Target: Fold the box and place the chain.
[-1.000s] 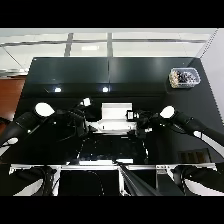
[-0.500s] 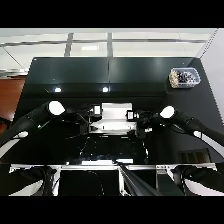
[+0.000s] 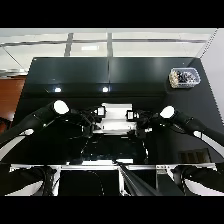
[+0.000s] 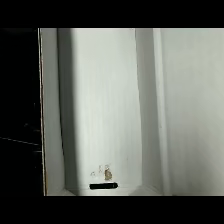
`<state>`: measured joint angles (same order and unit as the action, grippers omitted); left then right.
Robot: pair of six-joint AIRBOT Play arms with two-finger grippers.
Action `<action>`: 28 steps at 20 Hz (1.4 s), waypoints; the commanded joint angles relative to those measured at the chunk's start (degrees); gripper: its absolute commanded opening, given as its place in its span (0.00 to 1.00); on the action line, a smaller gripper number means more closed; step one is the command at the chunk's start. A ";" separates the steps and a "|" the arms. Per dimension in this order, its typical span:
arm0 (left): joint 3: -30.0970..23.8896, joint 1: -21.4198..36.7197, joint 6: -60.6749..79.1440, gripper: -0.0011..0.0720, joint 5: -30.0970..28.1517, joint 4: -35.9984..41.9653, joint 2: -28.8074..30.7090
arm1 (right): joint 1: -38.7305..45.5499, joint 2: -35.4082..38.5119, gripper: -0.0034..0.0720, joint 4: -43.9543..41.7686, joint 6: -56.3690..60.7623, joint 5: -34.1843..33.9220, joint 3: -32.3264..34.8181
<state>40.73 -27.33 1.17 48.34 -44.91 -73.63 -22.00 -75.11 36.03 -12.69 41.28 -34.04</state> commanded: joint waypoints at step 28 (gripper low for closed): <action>0.07 -4.39 -0.15 0.56 -6.32 6.43 -3.04 | -0.04 -0.04 0.36 0.00 -0.02 0.02 0.00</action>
<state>40.73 -31.73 1.13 41.82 -38.33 -76.62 -21.98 -75.11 36.03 -12.71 41.28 -34.04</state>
